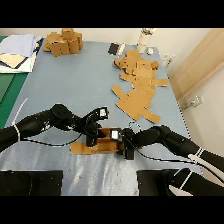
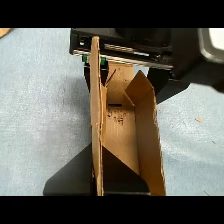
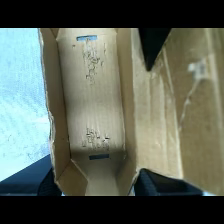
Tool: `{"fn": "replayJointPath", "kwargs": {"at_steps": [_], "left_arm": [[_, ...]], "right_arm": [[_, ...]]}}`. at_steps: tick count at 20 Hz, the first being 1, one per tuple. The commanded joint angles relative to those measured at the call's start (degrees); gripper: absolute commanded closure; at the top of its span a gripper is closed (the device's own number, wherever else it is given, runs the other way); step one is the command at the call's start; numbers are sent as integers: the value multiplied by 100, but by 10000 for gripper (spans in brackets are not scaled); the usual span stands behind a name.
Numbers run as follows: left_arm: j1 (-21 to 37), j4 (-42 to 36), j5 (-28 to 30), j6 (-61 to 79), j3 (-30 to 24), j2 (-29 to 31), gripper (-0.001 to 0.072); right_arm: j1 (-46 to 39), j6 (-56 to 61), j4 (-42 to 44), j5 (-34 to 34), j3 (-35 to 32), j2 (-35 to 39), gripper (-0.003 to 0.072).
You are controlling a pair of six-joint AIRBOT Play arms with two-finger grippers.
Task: Fold the box.
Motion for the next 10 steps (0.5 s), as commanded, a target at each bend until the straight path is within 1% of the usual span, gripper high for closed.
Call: {"fn": "replayJointPath", "kwargs": {"at_steps": [1, 10], "left_arm": [[-2, 0, 7, 0, 7, -2, 695], [-2, -59, 2, -2, 7, -2, 695]], "right_arm": [[7, 2, 2, -26, 2, -4, 148], [4, 2, 0, -92, 2, -4, 148]]}}
